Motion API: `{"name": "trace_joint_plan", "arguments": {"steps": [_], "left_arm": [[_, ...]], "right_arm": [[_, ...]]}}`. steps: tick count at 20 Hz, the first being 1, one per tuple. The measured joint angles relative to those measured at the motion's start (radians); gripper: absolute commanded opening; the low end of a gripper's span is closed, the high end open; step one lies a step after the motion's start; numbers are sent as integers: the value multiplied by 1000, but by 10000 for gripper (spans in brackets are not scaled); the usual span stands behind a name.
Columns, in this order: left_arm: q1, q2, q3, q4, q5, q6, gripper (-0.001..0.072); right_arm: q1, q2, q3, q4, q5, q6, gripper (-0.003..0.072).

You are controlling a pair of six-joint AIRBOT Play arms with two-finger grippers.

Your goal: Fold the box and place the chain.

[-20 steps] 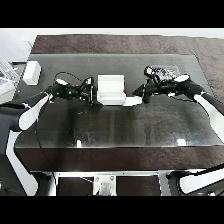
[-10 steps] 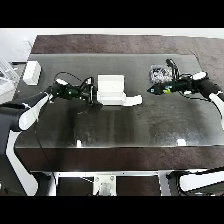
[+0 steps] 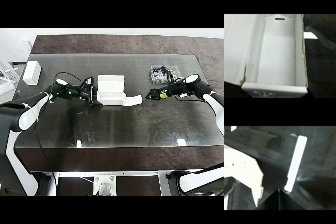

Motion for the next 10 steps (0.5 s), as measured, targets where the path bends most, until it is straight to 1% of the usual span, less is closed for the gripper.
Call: {"name": "trace_joint_plan", "arguments": {"steps": [10], "left_arm": [[1,0,0,0,-2,0,558]], "right_arm": [[170,-37,18,44,-52,14,-1]]}}
